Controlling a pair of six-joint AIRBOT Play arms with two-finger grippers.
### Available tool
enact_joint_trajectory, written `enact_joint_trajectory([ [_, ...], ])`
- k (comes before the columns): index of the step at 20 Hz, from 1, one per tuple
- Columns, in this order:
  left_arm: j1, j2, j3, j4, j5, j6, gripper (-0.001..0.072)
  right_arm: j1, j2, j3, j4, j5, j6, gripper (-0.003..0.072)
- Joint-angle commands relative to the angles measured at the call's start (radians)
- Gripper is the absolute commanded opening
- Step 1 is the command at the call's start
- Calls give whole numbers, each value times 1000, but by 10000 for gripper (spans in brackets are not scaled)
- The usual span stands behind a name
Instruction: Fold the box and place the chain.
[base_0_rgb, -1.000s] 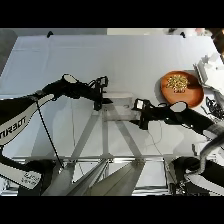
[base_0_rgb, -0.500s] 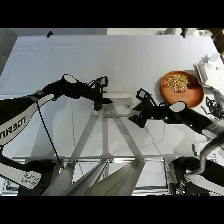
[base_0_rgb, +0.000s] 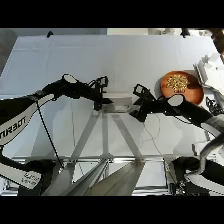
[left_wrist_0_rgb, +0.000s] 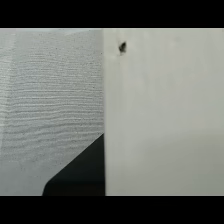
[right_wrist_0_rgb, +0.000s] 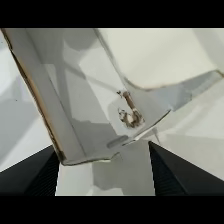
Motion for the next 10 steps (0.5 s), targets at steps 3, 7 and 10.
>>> enact_joint_trajectory([
  [3,-1,0,0,0,0,0,7,-13,-41,41,-163,-2,-6,603],
  [7,-1,0,0,0,0,0,7,-37,-64,89,-153,2,-41,603],
  [10,-1,0,0,0,0,0,7,-37,-94,106,-84,51,-154,603],
])
